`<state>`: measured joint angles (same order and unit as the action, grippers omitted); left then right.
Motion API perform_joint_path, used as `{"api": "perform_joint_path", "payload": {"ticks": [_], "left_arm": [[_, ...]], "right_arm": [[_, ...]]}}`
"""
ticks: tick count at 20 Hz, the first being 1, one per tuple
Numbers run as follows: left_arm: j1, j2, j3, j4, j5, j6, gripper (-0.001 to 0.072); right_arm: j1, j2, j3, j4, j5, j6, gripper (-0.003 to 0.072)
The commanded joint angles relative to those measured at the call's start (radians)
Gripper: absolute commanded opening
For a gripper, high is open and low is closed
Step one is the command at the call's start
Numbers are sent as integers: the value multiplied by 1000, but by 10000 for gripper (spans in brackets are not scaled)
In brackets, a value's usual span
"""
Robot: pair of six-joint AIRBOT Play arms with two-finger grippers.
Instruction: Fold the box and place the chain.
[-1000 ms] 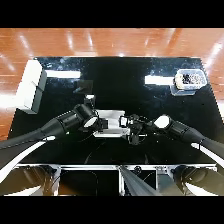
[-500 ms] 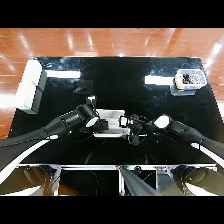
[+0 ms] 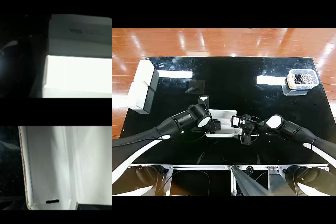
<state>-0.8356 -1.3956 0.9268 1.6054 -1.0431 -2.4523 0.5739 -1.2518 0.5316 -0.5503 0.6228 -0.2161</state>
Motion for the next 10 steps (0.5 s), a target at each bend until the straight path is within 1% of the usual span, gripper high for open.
{"api": "perform_joint_path", "payload": {"ticks": [1, 5, 6, 7, 9, 10], "left_arm": [[1, 0, 0, 2, -4, 14, 295], [1, 0, 0, 2, -5, 15, 289], [1, 0, 0, 2, -5, 16, 246], [1, 0, 0, 2, -5, 18, 148], [1, 0, 0, 2, -5, 22, 99], [1, 0, 0, 1, -5, 22, 21]], "right_arm": [[0, 0, -1, 0, 0, 0, 578], [0, 0, -1, 0, 0, 0, 577], [0, 0, -1, 0, 0, 0, 577], [0, 0, -1, 0, 0, 0, 577], [0, 0, -1, 0, 0, 0, 577], [0, 0, -1, 0, 0, 0, 577]]}}
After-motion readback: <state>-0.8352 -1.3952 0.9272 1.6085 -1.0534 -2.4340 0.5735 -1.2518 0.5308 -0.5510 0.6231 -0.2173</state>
